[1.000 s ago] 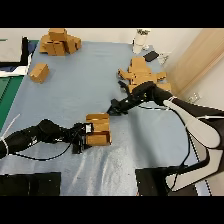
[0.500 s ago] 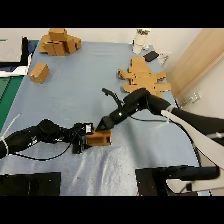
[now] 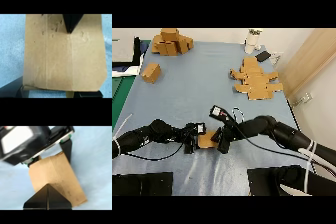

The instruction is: Fold the box.

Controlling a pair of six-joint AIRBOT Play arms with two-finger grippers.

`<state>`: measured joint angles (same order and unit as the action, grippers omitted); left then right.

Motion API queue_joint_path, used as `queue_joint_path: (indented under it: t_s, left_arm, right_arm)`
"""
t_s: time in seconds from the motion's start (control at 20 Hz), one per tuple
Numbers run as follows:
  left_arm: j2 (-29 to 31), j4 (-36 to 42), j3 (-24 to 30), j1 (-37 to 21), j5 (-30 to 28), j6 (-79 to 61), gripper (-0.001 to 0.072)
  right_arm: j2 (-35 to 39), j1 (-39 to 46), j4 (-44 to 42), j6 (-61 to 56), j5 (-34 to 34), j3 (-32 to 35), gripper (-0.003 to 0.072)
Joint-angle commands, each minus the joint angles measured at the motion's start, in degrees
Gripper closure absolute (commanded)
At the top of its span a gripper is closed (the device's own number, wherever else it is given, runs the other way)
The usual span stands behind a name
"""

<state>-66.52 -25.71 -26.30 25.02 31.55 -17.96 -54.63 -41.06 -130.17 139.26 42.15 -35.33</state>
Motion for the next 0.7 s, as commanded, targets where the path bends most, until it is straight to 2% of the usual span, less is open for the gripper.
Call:
queue_joint_path:
  t_s: [0.0,0.05,0.1,0.35,0.6,0.65]
  left_arm:
    - [0.04,0.0,-0.04,0.0,0.02,0.0,0.0203]
    - [0.04,-0.02,-0.04,0.0,0.0,0.0,0.0203]
    - [0.04,0.0,-0.04,0.0,0.0,0.0,0.0203]
    - [0.04,0.0,-0.04,0.0,0.02,0.0,0.0203]
    - [0.04,0.0,-0.04,0.0,0.07,0.0,0.0203]
    - [0.04,0.0,-0.04,0.0,0.04,0.0,0.0203]
  right_arm:
    - [3.93,-6.03,14.51,0.33,-8.68,1.97,0.0511]
    - [3.87,-6.73,16.31,0.35,-9.79,2.49,0.0307]
    - [3.78,-6.95,16.76,0.42,-10.71,2.8,0.0251]
    - [1.31,-6.93,16.2,0.61,-12.15,2.8,0.0249]
    - [1.4,-8.44,15.76,10.88,-12.52,3.3,0.0246]
    - [1.51,-9.42,15.74,12.59,-13.77,4.0,0.021]
